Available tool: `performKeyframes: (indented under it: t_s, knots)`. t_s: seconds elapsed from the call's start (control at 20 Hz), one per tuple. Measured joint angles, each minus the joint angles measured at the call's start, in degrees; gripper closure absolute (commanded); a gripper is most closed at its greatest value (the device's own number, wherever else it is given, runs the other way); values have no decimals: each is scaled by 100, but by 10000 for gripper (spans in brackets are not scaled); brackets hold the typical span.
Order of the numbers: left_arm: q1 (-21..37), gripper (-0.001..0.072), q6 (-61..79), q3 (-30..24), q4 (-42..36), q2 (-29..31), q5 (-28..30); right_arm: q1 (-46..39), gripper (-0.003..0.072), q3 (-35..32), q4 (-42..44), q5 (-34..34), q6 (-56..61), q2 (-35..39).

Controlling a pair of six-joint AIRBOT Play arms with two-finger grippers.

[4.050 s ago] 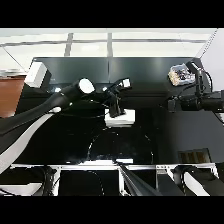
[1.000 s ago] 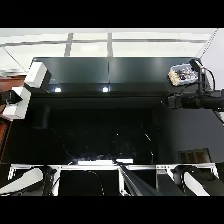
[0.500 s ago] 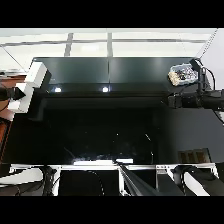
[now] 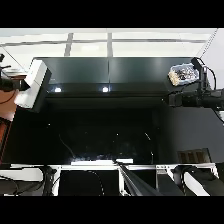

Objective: Fold the box and place the chain.

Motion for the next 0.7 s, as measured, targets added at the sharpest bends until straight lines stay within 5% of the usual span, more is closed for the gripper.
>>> performKeyframes:
  t_s: [0.2, 0.25, 0.3, 0.35, 0.4, 0.55, 0.7]
  knots:
    - [-72, 1, -616, 1058, 323, -4, -623, 0, 669, 0, 26, 9, -2, 2]
    - [-105, 67, -866, 1362, 321, 15, -855, 0, 670, 0, 31, -11, -2, 0]
    - [-146, 287, -1158, 1657, 284, 31, -1189, 0, 670, 0, 50, -52, -2, 0]
    - [-210, 588, -1513, 1939, 221, 35, -1657, 2, 669, 0, 61, -114, -2, 0]
    - [-293, 686, -1829, 2159, 98, 55, -2063, 7, 669, 0, 70, -212, -7, 0]
    - [-796, 687, -2428, 2441, -177, 227, -3211, 7, 670, 0, 70, -752, -129, 0]
    - [-1700, 686, -2693, 2087, -289, 656, -3434, 7, 670, 0, 11, -1296, -221, 0]
